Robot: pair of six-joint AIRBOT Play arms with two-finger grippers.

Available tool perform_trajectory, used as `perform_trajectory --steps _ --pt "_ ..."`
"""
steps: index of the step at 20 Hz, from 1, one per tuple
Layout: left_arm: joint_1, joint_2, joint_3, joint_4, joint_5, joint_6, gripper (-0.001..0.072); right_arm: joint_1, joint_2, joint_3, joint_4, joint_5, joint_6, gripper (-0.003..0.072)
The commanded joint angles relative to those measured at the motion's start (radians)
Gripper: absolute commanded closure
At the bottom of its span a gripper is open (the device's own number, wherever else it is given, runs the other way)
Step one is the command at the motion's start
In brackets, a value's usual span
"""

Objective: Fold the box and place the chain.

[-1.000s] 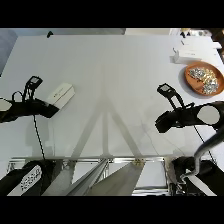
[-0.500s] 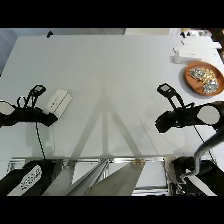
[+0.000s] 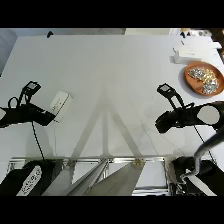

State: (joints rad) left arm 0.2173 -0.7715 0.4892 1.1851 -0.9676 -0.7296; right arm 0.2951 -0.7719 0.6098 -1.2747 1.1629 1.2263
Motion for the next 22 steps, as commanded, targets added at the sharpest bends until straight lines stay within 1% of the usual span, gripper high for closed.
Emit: perform_trajectory --steps 1,4,6,8,14,22 --pt "-0.001 0.148 0.0 -0.002 -0.003 0.0 0.0015 0.0 0.001 0.001 -0.001 -0.001 0.0 0.0666" --pt "-0.002 0.248 0.0 -0.009 -0.018 0.0 0.0015 0.0 0.001 0.001 -0.001 -0.001 0.0 0.0666" --pt "-0.002 0.279 0.0 -0.027 -0.028 0.0 0.0015 0.0 0.001 0.001 -0.001 -0.001 0.0 0.0666" --pt "-0.015 0.282 0.0 -0.032 -0.042 -0.001 0.0015 0.0 0.001 0.001 -0.001 -0.001 0.0 0.0666" --pt "-0.101 0.28 -0.001 -0.032 -0.068 -0.001 0.0016 0.0 0.001 0.001 -0.001 -0.001 0.0 0.0666" --pt "-0.107 0.28 -0.001 -0.031 -0.069 -0.005 0.0016 0.0 0.001 0.001 -0.001 -0.001 0.0 0.0666"
